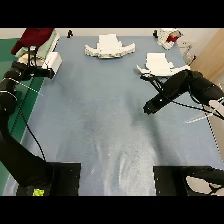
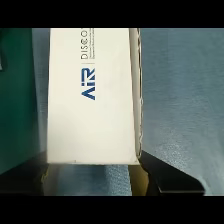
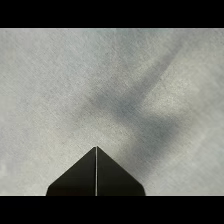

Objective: Fold the box.

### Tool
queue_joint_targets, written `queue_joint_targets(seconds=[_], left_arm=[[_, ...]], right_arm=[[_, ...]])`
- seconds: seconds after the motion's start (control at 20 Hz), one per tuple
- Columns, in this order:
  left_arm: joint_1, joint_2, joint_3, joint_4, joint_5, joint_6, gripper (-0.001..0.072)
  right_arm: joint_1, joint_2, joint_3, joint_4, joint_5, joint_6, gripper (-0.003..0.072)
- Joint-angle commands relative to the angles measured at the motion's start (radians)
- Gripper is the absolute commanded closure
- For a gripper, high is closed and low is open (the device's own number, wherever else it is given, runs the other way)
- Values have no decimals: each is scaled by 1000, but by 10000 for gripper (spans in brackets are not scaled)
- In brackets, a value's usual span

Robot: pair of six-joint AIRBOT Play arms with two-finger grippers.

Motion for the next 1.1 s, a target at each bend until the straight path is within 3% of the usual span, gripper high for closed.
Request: queue_joint_targets(seconds=[0.0, 0.85, 0.95, 1.05], left_arm=[[2, -69, 63, 21, -13, -23, 190], [4, -76, 63, 44, -11, -23, 189], [4, -76, 63, 43, -7, -24, 15], [4, -75, 63, 44, -13, -24, 15]], right_arm=[[0, 0, 1, 1, 0, 0, 678], [0, 0, 1, 0, 0, 0, 678], [0, 0, 1, 0, 0, 0, 678], [0, 0, 1, 0, 0, 0, 678]])
